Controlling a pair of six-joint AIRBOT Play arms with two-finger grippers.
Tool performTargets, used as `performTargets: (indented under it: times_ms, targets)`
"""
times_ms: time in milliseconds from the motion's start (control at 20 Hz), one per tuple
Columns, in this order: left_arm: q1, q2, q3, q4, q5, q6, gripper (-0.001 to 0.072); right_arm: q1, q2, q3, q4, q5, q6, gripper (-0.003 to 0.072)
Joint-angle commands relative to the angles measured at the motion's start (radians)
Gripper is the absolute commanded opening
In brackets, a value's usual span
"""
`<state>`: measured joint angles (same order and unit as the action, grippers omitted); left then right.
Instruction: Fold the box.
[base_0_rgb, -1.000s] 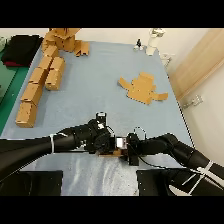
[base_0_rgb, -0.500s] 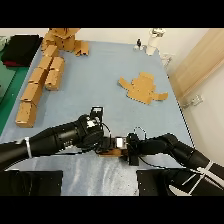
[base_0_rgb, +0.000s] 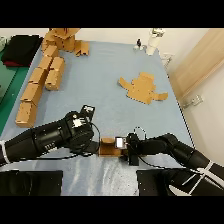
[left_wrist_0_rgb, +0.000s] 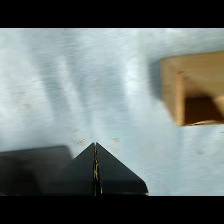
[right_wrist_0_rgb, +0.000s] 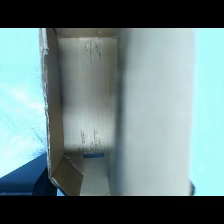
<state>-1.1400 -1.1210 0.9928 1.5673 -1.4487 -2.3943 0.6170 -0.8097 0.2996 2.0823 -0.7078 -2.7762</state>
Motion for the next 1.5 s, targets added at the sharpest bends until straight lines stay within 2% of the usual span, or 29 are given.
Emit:
performTargets:
  times_ms: [0, 50, 150, 250, 350, 450, 500, 600, 700, 750, 950, 1050, 1250, 1450]
  targets:
    - [0.046, 0.042, -0.083, 0.021, -0.11, 0.15, 0.001, 0.0, 0.0, 0.0, 0.0, 0.0, 0.0, 0.0499]
    - [0.086, 0.061, -0.136, -0.006, -0.071, 0.209, 0.001, 0.0, 0.0, 0.0, 0.0, 0.0, 0.0, 0.0499]
    - [0.226, 0.107, -0.258, -0.126, 0.097, 0.442, 0.001, 0.0, 0.0, 0.0, 0.0, 0.0, 0.0, 0.0499]
    - [0.418, 0.124, -0.343, -0.393, 0.266, 0.979, 0.001, 0.0, 0.0, 0.0, 0.0, 0.0, 0.0, 0.0499]
    - [0.6, 0.11, -0.386, -0.658, 0.369, 1.483, 0.0011, 0.0, 0.0, 0.0, 0.0, 0.0, 0.0, 0.0499]
    - [0.708, 0.06, -0.388, -0.792, 0.411, 1.845, 0.0013, 0.0, 0.0, 0.0, 0.0, 0.0, 0.0, 0.0499]
    - [0.724, 0.03, -0.388, -0.82, 0.444, 1.975, 0.0013, 0.0, 0.0, 0.0, 0.0, 0.0, 0.0, 0.0498]
    - [0.699, -0.036, -0.388, -0.901, 0.527, 2.15, 0.003, 0.0, 0.0, 0.0, 0.0, 0.0, 0.0, 0.0499]
    - [0.634, -0.087, -0.387, -0.929, 0.591, 2.256, 0.0562, 0.0, 0.0, 0.0, 0.0, 0.0, 0.0, 0.0499]
    - [0.596, -0.095, -0.387, -0.927, 0.639, 2.327, 0.0667, 0.0, 0.0, 0.0, 0.0, 0.0, 0.0, 0.0499]
    - [0.533, -0.092, -0.406, -0.929, 0.663, 2.534, 0.0674, 0.0, 0.0, 0.0, 0.0, 0.0, 0.0, 0.0499]
    - [0.502, -0.092, -0.425, -0.944, 0.703, 2.536, 0.0702, 0.0, 0.0, 0.0, 0.0, 0.0, 0.0, 0.0499]
    - [0.423, -0.072, -0.43, -0.944, 0.797, 2.531, 0.0703, 0.0, 0.0, 0.0, 0.0, 0.0, 0.0, 0.0499]
    - [0.392, -0.063, -0.435, -0.949, 0.803, 2.498, 0.0703, 0.0, 0.0, 0.0, 0.0, -0.001, 0.0, 0.0499]
